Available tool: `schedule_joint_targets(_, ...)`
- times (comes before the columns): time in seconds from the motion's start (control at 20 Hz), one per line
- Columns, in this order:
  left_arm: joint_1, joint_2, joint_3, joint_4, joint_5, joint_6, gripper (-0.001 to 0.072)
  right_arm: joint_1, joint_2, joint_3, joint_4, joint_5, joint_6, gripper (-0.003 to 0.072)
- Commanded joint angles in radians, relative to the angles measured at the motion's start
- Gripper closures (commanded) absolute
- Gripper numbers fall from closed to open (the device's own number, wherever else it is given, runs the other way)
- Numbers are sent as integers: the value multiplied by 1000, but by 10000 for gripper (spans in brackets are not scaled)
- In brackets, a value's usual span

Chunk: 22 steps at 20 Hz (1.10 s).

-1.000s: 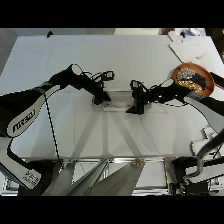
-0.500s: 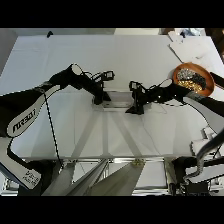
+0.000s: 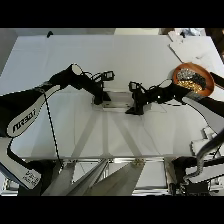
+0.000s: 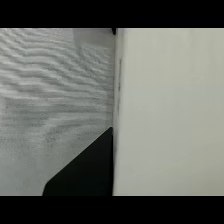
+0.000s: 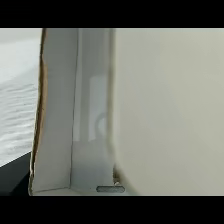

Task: Fold the box and place the chain.

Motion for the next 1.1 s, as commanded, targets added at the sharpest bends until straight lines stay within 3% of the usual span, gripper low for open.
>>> schedule_joint_targets(0.0,0,-1,0,0,1,-1,701,0,0,0,0,1,0,32)
schedule_joint_targets(0.35,0,-1,0,0,1,-1,701,0,0,0,-8,-60,0,51)
schedule_joint_targets(0.4,0,-1,0,0,1,-1,701,0,0,0,-8,-70,0,86)
schedule_joint_targets(0.45,0,-1,0,0,1,-1,701,0,0,0,-8,-80,0,171)
schedule_joint_targets(0.5,0,-1,0,0,1,-1,701,0,0,0,-7,-87,0,180)
schedule_joint_targets(1.05,0,-1,0,0,1,-1,701,0,0,0,-7,-85,0,180)
